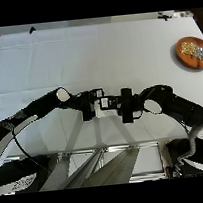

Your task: Fold the box and place the chain.

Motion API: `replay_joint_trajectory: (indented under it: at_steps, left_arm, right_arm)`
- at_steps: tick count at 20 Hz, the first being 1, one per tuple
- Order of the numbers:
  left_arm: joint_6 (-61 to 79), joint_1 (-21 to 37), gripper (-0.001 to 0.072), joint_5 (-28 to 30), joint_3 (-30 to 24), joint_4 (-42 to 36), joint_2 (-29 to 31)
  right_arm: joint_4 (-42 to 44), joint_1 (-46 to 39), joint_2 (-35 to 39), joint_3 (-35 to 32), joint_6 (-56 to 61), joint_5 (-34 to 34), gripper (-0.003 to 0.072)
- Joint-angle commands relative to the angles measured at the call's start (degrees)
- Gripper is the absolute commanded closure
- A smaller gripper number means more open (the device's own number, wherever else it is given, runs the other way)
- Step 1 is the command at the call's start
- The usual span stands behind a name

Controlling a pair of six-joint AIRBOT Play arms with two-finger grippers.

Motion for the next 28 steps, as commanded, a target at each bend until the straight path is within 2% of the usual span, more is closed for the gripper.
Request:
replay_joint_trajectory:
  at_steps: [1, 5, 9, 11, 13, 15, 17, 23, 28]
  left_arm:
    - [0.02, 0.00, 0.0575, 0.00, -0.02, 0.00, 0.04]
    - [0.02, 0.00, 0.0574, 0.00, -0.02, 0.00, 0.04]
    - [0.02, 0.00, 0.0575, 0.02, -0.02, 0.00, 0.04]
    - [0.02, 0.00, 0.0575, 0.00, -0.02, 0.00, 0.04]
    - [0.02, 0.00, 0.0575, 0.00, -0.02, 0.00, 0.04]
    - [0.02, 0.00, 0.0575, 0.02, -0.02, 0.02, 0.04]
    - [0.02, 0.00, 0.0575, 0.00, -0.02, 0.00, 0.04]
    - [0.02, 0.00, 0.0575, 0.00, -0.02, 0.00, 0.04]
    - [0.02, 0.00, 0.0575, 0.00, -0.02, 0.00, 0.04]
  right_arm:
    - [-0.39, 0.15, 0.48, -0.90, 0.96, -5.03, 0.0408]
    - [-0.35, -1.14, 0.52, -0.90, 0.98, -4.92, 0.0415]
    - [2.12, -0.11, 2.67, -0.92, -0.42, 0.44, 0.0416]
    - [2.67, 1.22, 3.02, -0.98, -0.61, 0.90, 0.0404]
    - [2.69, 2.08, 3.02, -1.77, -0.63, -0.17, 0.0333]
    - [2.69, 2.23, 3.02, -2.82, -0.61, -1.14, 0.0317]
    - [2.67, 2.23, 3.02, -3.50, -0.61, -1.44, 0.0232]
    - [2.67, -0.04, 2.54, -4.33, -0.33, -5.07, 0.0234]
    - [3.28, -0.68, 3.26, -4.33, -0.37, -4.15, 0.0234]
